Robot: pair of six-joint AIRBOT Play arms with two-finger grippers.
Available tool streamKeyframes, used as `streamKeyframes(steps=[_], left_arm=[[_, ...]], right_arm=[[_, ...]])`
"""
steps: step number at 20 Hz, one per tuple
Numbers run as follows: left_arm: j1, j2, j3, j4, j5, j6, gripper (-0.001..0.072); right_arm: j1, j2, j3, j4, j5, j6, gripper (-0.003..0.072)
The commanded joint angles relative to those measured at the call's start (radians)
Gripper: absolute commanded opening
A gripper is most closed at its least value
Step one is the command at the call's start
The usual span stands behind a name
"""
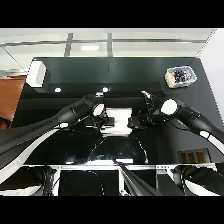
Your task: Fold the box and place the chain.
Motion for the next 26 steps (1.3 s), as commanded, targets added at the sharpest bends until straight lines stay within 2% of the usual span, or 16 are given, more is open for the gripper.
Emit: streamKeyframes(steps=[1,6,11,15,20,21,22,24,26], left_arm=[[0.001,0.0,0.001,0.0,-0.002,0.002,0.0026],[0.001,0.0,0.001,0.0,-0.002,0.002,0.0026],[0.001,0.0,0.001,0.0,-0.002,0.002,0.0026],[0.001,0.0,0.001,0.0,-0.002,0.002,0.0026],[0.001,0.0,0.001,0.0,-0.002,0.002,0.0026],[0.001,0.0,0.001,0.0,-0.002,0.002,0.0026],[0.001,0.0,0.001,0.0,-0.003,0.002,0.0026],[0.001,0.0,0.001,0.0,-0.004,0.002,0.0026],[0.001,0.0,0.001,0.0,-0.003,0.002,0.0026]], right_arm=[[0.069,-0.01,0.048,-0.177,-0.001,0.156,0.0303],[0.166,-0.072,0.126,-0.312,0.019,0.388,0.0303],[0.243,-0.153,0.222,-0.507,0.151,0.597,0.0303],[0.279,-0.164,0.226,-0.574,0.149,0.7,0.0302],[0.307,-0.203,0.226,-0.576,0.157,0.727,0.0292],[0.307,-0.209,0.226,-0.572,0.159,0.728,0.0212],[0.307,-0.209,0.226,-0.567,0.158,0.729,0.0192],[0.307,-0.209,0.227,-0.565,0.156,0.731,0.0014],[0.306,-0.209,0.227,-0.552,0.159,0.731,0.0013]])
